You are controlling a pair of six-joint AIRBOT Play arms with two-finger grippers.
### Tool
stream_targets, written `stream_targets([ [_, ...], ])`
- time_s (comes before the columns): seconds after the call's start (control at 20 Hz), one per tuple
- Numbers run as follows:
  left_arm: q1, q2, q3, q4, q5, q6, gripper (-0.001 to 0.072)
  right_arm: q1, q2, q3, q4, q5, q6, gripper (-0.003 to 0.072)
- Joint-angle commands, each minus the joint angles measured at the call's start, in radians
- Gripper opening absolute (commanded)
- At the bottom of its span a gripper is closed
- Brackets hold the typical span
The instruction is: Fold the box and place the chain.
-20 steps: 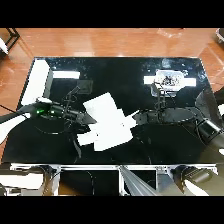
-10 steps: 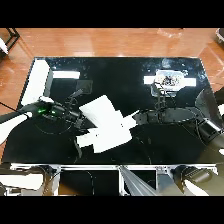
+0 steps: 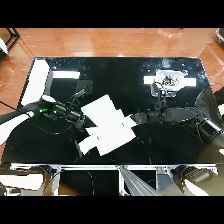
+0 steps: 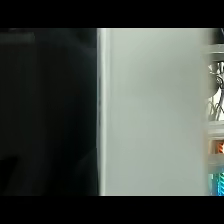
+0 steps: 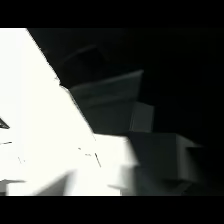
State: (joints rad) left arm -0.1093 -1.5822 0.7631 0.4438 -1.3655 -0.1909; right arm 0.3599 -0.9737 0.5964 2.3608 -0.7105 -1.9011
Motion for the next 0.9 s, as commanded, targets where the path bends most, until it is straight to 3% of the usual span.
stream_targets([
  [0.0,-0.002,0.002,0.039,0.001,-0.054,0.0,0.002,-0.1,0.014,0.019,-0.048,-0.124,0.021,0.0701],
  [0.2,-0.028,0.039,0.116,0.065,0.035,0.046,0.0016,-0.387,0.17,0.061,-0.229,-0.393,0.002,0.07],
  [0.35,-0.104,0.124,0.15,0.195,0.145,0.085,0.0016,-0.472,0.278,0.061,-0.289,-0.504,-0.045,0.0693],
  [0.5,-0.219,0.245,0.116,0.439,0.299,0.062,0.0016,-0.47,0.3,0.061,-0.339,-0.452,-0.122,0.0694],
  [0.7,-0.314,0.386,0.042,0.42,0.419,0.098,0.0017,-0.47,0.3,0.061,-0.322,-0.38,-0.123,0.0694],
  [0.85,-0.352,0.431,-0.024,0.411,0.593,0.12,0.0018,-0.47,0.3,0.061,-0.274,-0.245,-0.116,0.0694],
])
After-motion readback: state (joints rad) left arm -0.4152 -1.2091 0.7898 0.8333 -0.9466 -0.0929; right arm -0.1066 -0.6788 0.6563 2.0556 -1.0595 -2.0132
